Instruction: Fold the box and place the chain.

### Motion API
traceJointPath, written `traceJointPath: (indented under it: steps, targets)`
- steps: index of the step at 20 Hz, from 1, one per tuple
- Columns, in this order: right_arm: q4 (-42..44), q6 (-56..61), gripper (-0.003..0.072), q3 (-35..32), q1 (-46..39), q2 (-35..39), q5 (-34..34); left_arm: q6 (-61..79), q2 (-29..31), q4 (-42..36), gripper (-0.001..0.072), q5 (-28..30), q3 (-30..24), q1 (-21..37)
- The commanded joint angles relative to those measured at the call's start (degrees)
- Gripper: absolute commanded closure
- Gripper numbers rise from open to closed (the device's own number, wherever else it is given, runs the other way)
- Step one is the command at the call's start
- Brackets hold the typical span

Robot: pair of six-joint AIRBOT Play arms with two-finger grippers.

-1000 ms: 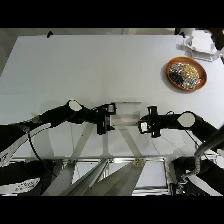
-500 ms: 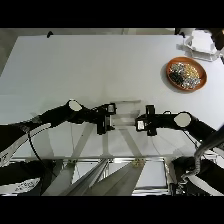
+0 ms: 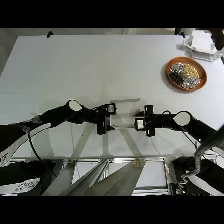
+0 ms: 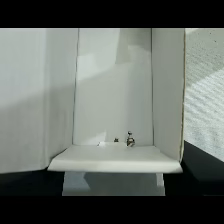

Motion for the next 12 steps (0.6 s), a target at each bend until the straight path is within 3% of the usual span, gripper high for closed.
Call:
traceJointPath:
  steps: [1,5,6,8,9,12]
  targets:
    - [0.13,-0.24,0.0221,0.0,0.07,-0.15,-0.35,-0.04,0.0,-0.02,0.0297,-0.13,-0.02,-0.02]
    - [-0.59,0.59,0.0228,0.0,0.04,-0.02,-0.2,-0.04,0.0,-0.02,0.0297,-0.11,-0.02,-0.02]
    - [-2.49,2.34,0.0311,0.0,0.02,0.42,-0.13,-0.04,0.0,-0.02,0.0297,-0.11,-0.02,-0.02]
    - [-7.17,7.13,0.0649,0.02,-0.33,2.45,0.76,-0.04,0.0,-0.02,0.0297,-0.11,-0.02,-0.02]
    - [-9.11,9.92,0.068,0.02,-1.11,4.17,2.45,-0.04,0.0,-0.02,0.0297,-0.11,-0.02,-0.02]
    - [-12.9,17.73,0.068,0.02,-2.89,11.13,9.16,-0.04,0.0,-0.02,0.0297,-0.13,-0.02,-0.02]
